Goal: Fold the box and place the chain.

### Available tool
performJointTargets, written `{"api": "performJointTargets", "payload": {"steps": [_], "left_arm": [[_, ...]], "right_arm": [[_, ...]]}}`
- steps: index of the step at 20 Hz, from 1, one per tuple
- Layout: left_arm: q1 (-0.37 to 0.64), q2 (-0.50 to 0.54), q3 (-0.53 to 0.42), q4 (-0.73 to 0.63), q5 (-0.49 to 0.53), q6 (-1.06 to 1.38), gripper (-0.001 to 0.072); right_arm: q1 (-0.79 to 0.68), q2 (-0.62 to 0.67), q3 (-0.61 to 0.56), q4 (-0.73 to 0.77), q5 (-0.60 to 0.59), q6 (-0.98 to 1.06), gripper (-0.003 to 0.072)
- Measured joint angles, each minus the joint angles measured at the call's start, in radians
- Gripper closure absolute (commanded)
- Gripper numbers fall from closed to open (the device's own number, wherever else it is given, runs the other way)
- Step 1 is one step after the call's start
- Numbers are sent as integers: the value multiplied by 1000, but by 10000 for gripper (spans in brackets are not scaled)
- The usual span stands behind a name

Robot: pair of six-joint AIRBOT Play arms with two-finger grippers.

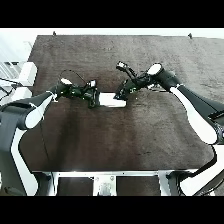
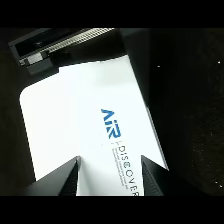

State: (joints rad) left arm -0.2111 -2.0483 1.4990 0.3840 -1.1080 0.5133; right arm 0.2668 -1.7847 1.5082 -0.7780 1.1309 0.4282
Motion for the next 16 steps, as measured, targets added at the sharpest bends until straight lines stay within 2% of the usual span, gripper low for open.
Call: {"api": "performJointTargets", "payload": {"steps": [10, 16], "left_arm": [[0, 0, 0, 0, 0, 0, 362], [0, 0, 0, 0, -1, 0, 362]], "right_arm": [[-5, 47, 44, 16, 19, -68, 233], [-14, 47, 0, 18, 47, -109, 231]]}}
